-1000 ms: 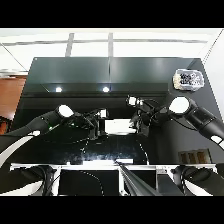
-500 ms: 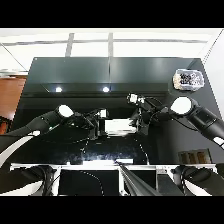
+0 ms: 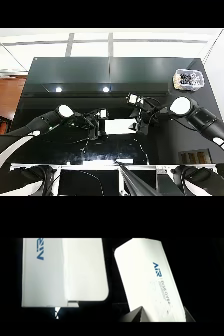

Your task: Fold the box and place the chain.

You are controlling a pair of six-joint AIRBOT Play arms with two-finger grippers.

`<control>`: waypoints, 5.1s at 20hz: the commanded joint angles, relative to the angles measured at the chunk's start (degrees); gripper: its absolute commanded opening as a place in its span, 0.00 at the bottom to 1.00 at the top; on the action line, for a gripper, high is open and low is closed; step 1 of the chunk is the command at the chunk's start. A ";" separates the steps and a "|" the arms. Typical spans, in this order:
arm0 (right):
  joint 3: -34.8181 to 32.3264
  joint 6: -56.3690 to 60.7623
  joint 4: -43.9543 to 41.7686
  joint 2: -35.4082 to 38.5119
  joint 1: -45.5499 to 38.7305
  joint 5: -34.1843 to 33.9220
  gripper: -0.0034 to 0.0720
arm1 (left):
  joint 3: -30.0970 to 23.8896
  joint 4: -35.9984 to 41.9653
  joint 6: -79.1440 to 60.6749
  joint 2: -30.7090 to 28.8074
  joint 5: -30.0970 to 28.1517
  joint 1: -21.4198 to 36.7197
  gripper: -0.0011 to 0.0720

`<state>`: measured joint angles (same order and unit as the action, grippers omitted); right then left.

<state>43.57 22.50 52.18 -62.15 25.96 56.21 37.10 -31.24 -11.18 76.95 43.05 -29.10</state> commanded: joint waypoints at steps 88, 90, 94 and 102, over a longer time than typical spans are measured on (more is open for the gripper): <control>2.40 33.44 -12.87 10.21 -33.90 18.10 0.10 | 10.51 -14.58 34.10 -7.87 9.11 -5.18 0.98; 2.40 33.44 -12.90 10.21 -33.90 18.16 0.10 | 13.70 -14.58 33.86 -3.76 7.63 -6.54 0.98; 2.40 33.40 -12.85 10.21 -33.90 18.10 0.10 | 15.91 -14.80 29.20 0.85 1.92 -9.01 0.98; 2.40 33.14 -12.92 10.21 -33.90 16.90 0.10 | 15.93 -14.78 28.39 3.15 -0.92 -11.69 0.98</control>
<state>45.91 55.72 39.27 -51.96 -7.90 73.84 52.90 -46.00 18.11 79.26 43.13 -40.03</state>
